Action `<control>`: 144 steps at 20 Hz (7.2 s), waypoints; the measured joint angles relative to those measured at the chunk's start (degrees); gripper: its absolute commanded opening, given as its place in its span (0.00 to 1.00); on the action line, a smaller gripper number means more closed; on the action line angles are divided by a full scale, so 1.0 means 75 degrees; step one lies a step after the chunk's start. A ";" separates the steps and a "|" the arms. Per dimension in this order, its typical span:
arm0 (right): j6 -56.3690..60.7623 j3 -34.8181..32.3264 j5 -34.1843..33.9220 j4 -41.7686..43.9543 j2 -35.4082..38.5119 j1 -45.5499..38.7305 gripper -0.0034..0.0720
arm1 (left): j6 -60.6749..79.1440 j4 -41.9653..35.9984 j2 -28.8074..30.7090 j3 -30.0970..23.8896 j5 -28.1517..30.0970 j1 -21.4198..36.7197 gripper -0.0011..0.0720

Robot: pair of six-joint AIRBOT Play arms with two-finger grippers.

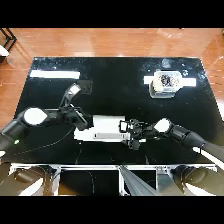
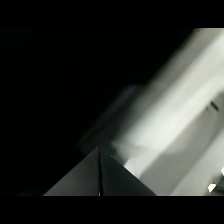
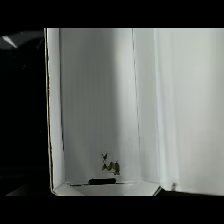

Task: Fold the box and place the chain.

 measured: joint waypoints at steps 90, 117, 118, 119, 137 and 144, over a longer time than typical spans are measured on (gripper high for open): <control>0.0012 0.0000 0.0003 0.0006 0.0000 0.0000 0.44 | 0.5074 -0.1390 -0.0370 -0.0863 -0.1617 0.1119 0.05; -0.0003 0.0000 0.0012 -0.0003 0.0000 0.0000 0.44 | -0.3299 -0.1463 -0.1973 -0.1096 -0.1880 0.1856 0.71; -0.0003 0.0000 0.0009 -0.0003 0.0000 0.0000 0.44 | -0.3319 -0.1542 -0.1973 -0.1040 -0.2034 0.1842 0.73; -0.0003 0.0000 0.0009 -0.0003 0.0000 0.0000 0.44 | -0.3316 -0.1501 -0.1982 -0.0997 -0.2133 0.1848 0.73; 0.0000 0.0000 0.0009 0.0000 0.0000 0.0000 0.44 | -0.3270 -0.1929 -0.1518 -0.0743 -0.2978 0.1658 0.88; 0.0000 0.0000 0.0009 -0.0003 0.0000 0.0000 0.44 | -0.4001 -0.2174 -0.1233 -0.0743 -0.1757 0.0323 0.86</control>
